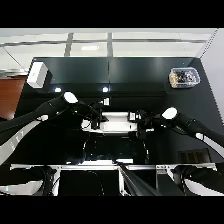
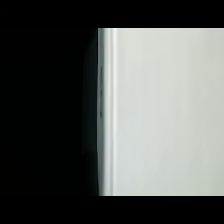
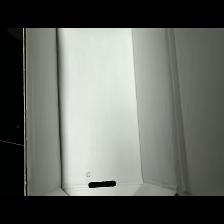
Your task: Fold the box and place the chain.
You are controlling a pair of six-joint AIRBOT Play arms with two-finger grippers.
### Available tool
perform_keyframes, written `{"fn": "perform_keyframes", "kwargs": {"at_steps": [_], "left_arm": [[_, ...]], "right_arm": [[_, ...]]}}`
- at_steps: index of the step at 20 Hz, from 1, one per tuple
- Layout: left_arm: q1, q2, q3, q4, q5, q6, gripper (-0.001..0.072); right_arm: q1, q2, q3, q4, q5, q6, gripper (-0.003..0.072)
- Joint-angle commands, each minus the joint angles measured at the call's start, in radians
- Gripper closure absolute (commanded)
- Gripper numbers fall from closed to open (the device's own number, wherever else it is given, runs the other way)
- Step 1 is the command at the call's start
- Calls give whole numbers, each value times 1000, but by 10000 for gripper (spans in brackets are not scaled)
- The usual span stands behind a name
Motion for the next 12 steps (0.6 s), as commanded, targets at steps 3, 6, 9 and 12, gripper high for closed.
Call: {"fn": "perform_keyframes", "kwargs": {"at_steps": [3, 6, 9, 12], "left_arm": [[0, 0, 0, 0, 2, 0, 686], [0, 0, 0, 0, 3, 0, 686], [0, 0, 0, 0, 3, 0, 686], [0, 1, 0, 0, 2, 0, 686]], "right_arm": [[4, -2, 1, -19, -11, 8, 29], [4, -2, 1, -19, -11, 8, 30], [4, -2, 1, -19, -11, 8, 217], [4, -2, 1, -19, -11, 8, 218]]}}
